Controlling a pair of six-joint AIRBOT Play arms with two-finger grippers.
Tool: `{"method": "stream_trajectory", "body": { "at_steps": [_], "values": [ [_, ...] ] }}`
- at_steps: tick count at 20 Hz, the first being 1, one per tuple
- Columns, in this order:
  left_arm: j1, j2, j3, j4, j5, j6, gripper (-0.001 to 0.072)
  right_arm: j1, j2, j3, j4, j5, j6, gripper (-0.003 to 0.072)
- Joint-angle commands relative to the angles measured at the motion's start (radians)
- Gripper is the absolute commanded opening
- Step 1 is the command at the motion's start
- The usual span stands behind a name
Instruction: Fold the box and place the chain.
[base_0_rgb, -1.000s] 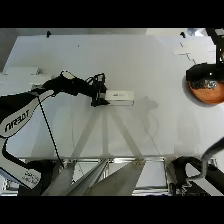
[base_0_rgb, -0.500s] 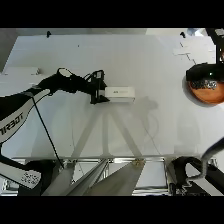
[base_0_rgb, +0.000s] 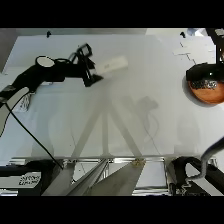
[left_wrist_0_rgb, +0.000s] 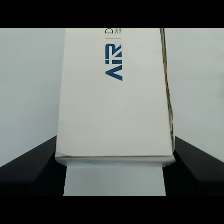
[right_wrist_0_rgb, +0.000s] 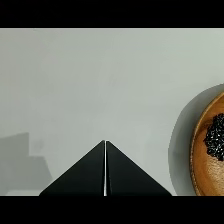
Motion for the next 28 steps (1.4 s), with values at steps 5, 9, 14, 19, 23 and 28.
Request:
{"method": "stream_trajectory", "body": {
  "at_steps": [5,9,14,19,23,28],
  "values": [
    [0.123,0.017,0.0,0.141,0.376,-0.417,0.0002,-0.001,0.001,0.001,0.0,0.0,0.0,0.0011],
    [0.189,-0.047,0.0,0.5,0.355,-0.882,0.0001,-0.001,0.001,0.001,0.0,0.0,0.0,0.0011],
    [0.229,-0.164,0.0,1.016,0.235,-1.415,0.0002,-0.001,0.001,0.001,0.0,0.0,0.0,0.0011],
    [0.233,-0.209,0.0,1.03,0.217,-1.478,0.0209,-0.001,0.001,0.001,0.0,0.0,0.0,0.0011],
    [0.233,-0.177,0.0,1.032,0.204,-1.474,0.0699,-0.001,0.0,0.001,0.0,0.0,0.0,0.0011],
    [0.233,-0.06,0.0,1.03,0.167,-1.398,0.0698,-0.001,0.001,0.001,0.0,0.0,0.0,0.0011]
  ]
}}
